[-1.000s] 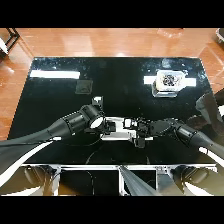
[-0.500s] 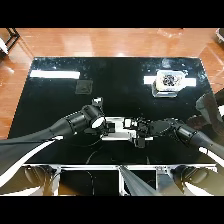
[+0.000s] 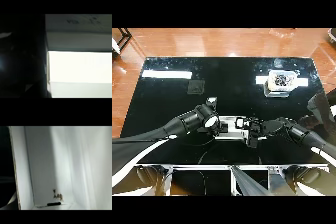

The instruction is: Fold the box and place the chain.

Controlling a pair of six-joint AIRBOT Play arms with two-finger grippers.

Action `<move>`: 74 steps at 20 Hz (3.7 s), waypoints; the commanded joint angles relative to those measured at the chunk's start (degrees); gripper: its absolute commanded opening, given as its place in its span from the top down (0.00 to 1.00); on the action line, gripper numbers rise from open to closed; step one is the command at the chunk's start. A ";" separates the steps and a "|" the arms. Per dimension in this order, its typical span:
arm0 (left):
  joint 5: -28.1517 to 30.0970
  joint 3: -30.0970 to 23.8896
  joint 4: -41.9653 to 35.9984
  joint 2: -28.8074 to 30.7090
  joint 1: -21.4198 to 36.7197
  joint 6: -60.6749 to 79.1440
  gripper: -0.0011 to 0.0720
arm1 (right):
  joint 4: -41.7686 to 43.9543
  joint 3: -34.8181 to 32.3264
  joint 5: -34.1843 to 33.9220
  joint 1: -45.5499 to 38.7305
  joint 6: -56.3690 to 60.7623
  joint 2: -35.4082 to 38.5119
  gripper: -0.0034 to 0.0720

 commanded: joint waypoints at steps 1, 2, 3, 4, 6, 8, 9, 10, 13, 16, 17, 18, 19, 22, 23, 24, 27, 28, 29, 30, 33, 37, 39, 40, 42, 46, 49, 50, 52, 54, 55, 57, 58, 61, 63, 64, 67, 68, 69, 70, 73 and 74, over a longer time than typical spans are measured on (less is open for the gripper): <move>-2.56 0.04 1.20 0.63 1.03 2.45 0.95 | -1.14 1.95 -3.17 0.02 5.42 1.90 0.02; -3.08 0.04 1.84 1.31 1.77 2.43 0.95 | -2.73 2.64 -4.52 0.00 5.95 2.75 0.02; -3.04 0.04 1.84 2.08 2.62 2.45 0.95 | -5.03 3.21 -5.88 0.00 6.27 3.82 0.02; -2.62 0.04 2.27 2.86 3.41 3.19 0.95 | -7.04 3.72 -7.06 -0.02 6.60 4.63 0.02; -3.67 0.02 3.06 3.28 4.20 5.77 0.95 | -8.92 4.00 -7.43 -0.09 6.54 5.11 0.02; -4.07 -0.42 3.69 2.91 4.26 6.19 0.95 | -11.41 3.98 -6.82 0.90 5.92 5.09 0.02; -2.86 -0.87 3.61 2.78 4.22 6.01 0.95 | -11.76 3.98 -5.57 1.25 5.92 5.09 0.02; -1.77 -1.51 2.89 2.71 4.22 5.70 0.95 | -11.91 3.96 -4.07 1.42 5.90 5.03 0.02; 0.15 -3.28 2.84 2.71 4.37 5.53 0.95 | -11.87 3.96 -2.89 1.49 5.90 4.44 0.02; 0.20 -3.45 2.86 2.69 4.46 5.68 0.95 | -10.54 3.96 0.42 2.80 5.88 2.93 0.02; 0.20 -3.45 2.86 2.69 4.44 6.12 0.95 | -10.56 3.98 2.10 3.23 5.81 2.69 0.02; 0.17 -3.45 2.89 2.69 4.44 6.21 0.95 | -10.56 3.98 3.34 3.37 5.57 2.51 0.02; 0.20 -3.45 2.86 2.69 4.44 6.19 0.95 | -10.54 3.98 3.63 3.37 5.57 2.32 0.02; 0.20 -3.45 2.89 2.67 4.44 6.19 0.95 | -5.84 3.96 2.40 3.37 5.07 1.53 0.24; 0.20 -3.45 2.86 2.67 4.46 6.19 0.95 | -4.22 3.96 2.19 3.43 4.22 1.22 0.25; 0.13 -3.45 2.86 2.67 4.44 6.21 0.95 | -4.17 3.96 2.25 3.82 3.04 1.11 0.39; 0.09 -3.45 2.84 2.67 4.44 6.21 0.95 | -4.11 3.96 1.46 3.87 2.69 0.92 0.55; 0.13 -3.45 2.84 2.67 4.44 6.21 0.95 | -4.11 3.96 0.81 3.89 2.69 0.85 0.58; 0.13 -3.45 2.84 2.67 4.44 6.21 0.95 | -4.04 3.96 0.63 3.91 2.71 0.83 0.64; 0.15 -3.45 2.84 2.67 4.44 6.21 0.95 | -3.67 3.96 0.81 4.15 2.69 0.83 0.64; 0.15 -3.45 2.82 2.67 4.44 6.21 0.95 | -0.70 3.96 1.07 4.42 2.69 0.76 0.64; 0.44 -3.45 2.80 2.67 4.44 6.19 0.95 | 0.66 3.96 4.83 6.64 3.78 -1.03 0.64; 0.42 -3.45 2.78 2.67 4.44 6.19 0.95 | 0.85 3.96 6.88 8.28 3.96 -2.29 0.64; 0.39 -3.45 2.78 2.67 4.44 6.19 0.95 | 0.87 3.96 8.46 8.92 4.00 -2.56 0.64; 0.42 -3.45 2.58 2.67 4.44 6.19 0.95 | 0.83 3.96 10.21 9.18 4.00 -2.56 0.64; 0.39 -3.45 2.58 2.64 4.44 6.19 0.96 | 0.74 3.96 10.10 9.16 5.07 -2.54 0.54; 0.39 -3.45 2.58 2.67 4.44 6.19 0.96 | 0.13 3.98 9.97 9.16 5.09 -2.49 0.64; 0.37 -3.45 2.58 2.67 4.44 6.19 0.96 | 0.13 3.98 9.94 9.16 5.09 -2.49 0.46; 0.37 -3.45 2.58 2.67 4.44 6.19 0.96 | -0.22 3.98 9.84 9.16 5.11 -2.43 0.72; 0.31 -3.45 2.56 2.67 4.44 6.19 0.96 | -0.72 3.98 9.57 9.05 5.38 -1.70 0.82; 0.26 -3.45 2.58 2.67 4.44 6.19 0.96 | -1.81 3.98 8.83 8.61 6.93 -0.37 0.93; 0.20 -3.45 2.58 2.67 4.44 6.19 0.96 | -6.54 3.98 4.72 5.62 14.91 3.54 0.93; 0.20 -3.45 2.58 2.67 4.44 6.19 0.96 | -8.92 3.98 1.44 3.08 20.15 5.75 0.93; 0.17 -3.45 2.56 2.67 4.44 6.19 0.96 | -4.48 3.98 -9.18 -8.11 35.45 13.35 0.93; 0.20 -3.45 2.58 2.67 4.44 6.19 0.96 | -2.08 3.98 -15.13 -15.80 41.38 18.25 0.93; 0.15 -3.45 2.56 2.67 4.44 6.19 0.96 | -3.19 3.98 -17.68 -19.61 47.23 20.06 0.93; 0.20 -3.45 2.36 2.67 4.44 6.19 0.96 | -3.69 1.86 -24.79 -31.26 61.20 21.44 0.93; 0.24 -3.45 2.38 2.67 4.42 6.19 0.96 | -2.10 -0.35 -24.48 -33.07 63.45 21.42 0.93; 0.20 -3.45 2.36 2.67 4.42 6.19 0.96 | -2.40 -2.54 -23.65 -33.86 66.93 21.29 0.93; 0.13 -3.45 2.36 2.67 4.39 6.19 0.96 | -3.10 -5.01 -22.36 -34.21 71.91 21.18 0.93; 0.17 -3.45 2.38 2.67 4.35 6.19 0.96 | -2.84 -12.20 -15.50 -34.14 77.53 19.89 0.93; 0.17 -3.45 2.38 2.67 4.35 6.19 0.96 | -2.84 -12.57 -13.70 -34.14 77.50 18.08 0.93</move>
